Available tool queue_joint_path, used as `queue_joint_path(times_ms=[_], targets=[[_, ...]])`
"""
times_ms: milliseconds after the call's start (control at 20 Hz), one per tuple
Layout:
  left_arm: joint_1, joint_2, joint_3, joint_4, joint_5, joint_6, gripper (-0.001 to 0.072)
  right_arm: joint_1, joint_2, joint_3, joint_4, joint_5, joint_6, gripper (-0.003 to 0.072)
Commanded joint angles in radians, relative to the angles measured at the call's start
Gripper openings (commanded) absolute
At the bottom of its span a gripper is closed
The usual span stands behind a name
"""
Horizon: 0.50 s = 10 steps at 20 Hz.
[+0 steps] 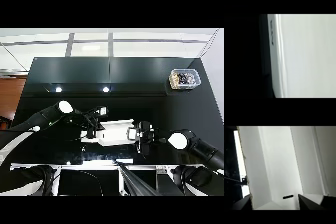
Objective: Fold the box and place the chain.
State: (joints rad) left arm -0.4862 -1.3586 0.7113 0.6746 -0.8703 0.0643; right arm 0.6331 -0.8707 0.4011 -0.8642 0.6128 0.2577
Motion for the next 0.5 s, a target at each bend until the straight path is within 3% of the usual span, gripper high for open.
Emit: queue_joint_path(times_ms=[0, 450], targets=[[0.000, 0.000, 0.000, -0.006, -0.005, 0.000, 0.0026, -0.031, -0.001, 0.031, 0.000, -0.021, 0.003, 0.0651], [0.000, 0.002, 0.000, -0.006, -0.004, 0.016, 0.0026, -0.159, -0.071, 0.036, 0.278, 0.006, -0.243, 0.0649]])
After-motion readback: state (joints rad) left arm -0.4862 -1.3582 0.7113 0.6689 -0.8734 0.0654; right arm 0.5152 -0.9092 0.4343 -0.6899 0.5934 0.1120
